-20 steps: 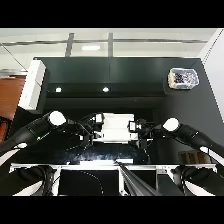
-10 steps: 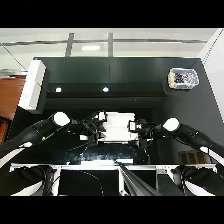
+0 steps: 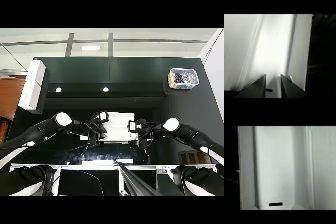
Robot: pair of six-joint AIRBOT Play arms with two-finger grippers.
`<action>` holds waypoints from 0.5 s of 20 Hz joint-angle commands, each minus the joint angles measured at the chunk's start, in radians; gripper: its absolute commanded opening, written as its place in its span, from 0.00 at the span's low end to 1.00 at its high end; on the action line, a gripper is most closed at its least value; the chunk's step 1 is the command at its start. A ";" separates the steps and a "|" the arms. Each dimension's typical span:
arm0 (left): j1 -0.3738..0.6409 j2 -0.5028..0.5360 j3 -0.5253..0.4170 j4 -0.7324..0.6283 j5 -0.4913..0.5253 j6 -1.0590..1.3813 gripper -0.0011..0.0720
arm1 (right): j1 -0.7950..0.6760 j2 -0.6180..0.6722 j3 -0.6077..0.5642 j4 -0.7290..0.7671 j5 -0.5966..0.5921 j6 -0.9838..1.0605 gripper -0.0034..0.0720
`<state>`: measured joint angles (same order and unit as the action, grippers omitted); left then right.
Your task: Fold the box and place the chain.
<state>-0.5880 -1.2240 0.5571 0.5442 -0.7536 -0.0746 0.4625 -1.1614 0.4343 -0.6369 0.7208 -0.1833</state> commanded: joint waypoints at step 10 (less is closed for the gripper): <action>0.182 0.179 0.000 0.313 -0.137 -0.368 0.05 | 0.001 0.000 0.000 0.001 0.000 0.001 0.75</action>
<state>-0.5011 -1.1278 0.5571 0.7033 -0.8349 -0.2630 0.4625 -1.1614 0.4343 -0.6353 0.7200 -0.1818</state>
